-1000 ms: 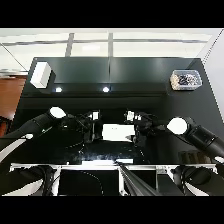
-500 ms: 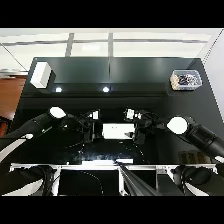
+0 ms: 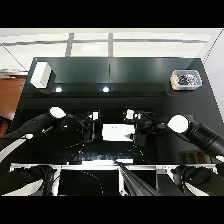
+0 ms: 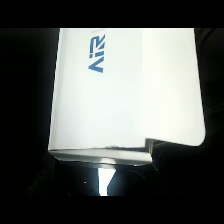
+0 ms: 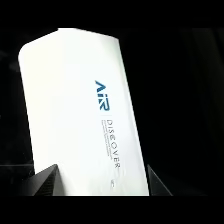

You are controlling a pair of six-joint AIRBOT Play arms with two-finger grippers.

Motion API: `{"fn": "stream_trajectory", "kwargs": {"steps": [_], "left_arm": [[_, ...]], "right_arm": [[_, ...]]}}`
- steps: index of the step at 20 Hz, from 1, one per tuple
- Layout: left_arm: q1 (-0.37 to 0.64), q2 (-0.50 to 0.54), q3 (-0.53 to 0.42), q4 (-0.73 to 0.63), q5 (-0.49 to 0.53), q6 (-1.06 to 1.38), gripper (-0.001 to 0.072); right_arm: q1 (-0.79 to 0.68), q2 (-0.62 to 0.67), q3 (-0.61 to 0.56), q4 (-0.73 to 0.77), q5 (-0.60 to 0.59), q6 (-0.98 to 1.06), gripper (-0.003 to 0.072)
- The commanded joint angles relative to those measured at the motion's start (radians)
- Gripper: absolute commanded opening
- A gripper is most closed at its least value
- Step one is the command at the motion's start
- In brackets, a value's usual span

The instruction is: Fold the box and place the chain.

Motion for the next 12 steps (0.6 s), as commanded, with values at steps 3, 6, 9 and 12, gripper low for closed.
{"fn": "stream_trajectory", "kwargs": {"steps": [3, 6, 9, 12], "left_arm": [[0.0, 0.0, 0.001, -0.001, 0.001, -0.003, 0.0403], [0.0, 0.0, 0.001, -0.001, 0.001, -0.003, 0.0404], [0.0, 0.0, 0.001, -0.001, 0.001, -0.003, 0.0403], [0.0, 0.0, 0.001, 0.0, 0.001, -0.003, 0.0403]], "right_arm": [[0.001, -0.032, 0.001, 0.0, 0.009, -0.002, 0.0689], [0.001, -0.043, 0.001, -0.001, -0.002, -0.005, 0.066], [0.001, -0.043, 0.002, -0.001, 0.0, -0.005, 0.0476], [0.001, -0.042, 0.002, -0.001, 0.012, -0.005, 0.0223]]}}
